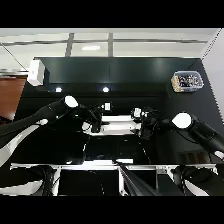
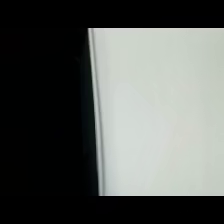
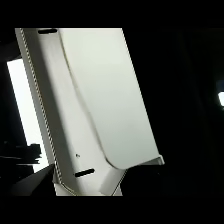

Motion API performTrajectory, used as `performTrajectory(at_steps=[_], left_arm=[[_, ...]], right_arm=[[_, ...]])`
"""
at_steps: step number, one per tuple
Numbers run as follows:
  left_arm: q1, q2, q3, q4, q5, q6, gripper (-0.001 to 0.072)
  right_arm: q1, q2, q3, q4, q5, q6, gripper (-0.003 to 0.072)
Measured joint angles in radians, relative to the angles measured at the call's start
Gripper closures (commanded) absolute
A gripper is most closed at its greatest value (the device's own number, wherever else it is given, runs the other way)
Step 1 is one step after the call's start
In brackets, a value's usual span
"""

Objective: Fold the box and place the chain.

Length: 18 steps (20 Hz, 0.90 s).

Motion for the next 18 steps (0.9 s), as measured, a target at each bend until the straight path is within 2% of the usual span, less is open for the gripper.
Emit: performTrajectory(at_steps=[9, 18], left_arm=[[0.0, 0.0, 0.0, 0.0, -0.002, 0.0, 0.0678], [0.0, 0.0, 0.0, 0.0, -0.002, -0.001, 0.0678]], right_arm=[[-0.018, -0.083, 0.0, 0.111, 0.048, -0.132, 0.0009], [-0.048, -0.212, 0.001, 0.155, 0.074, -0.311, 0.0027]])
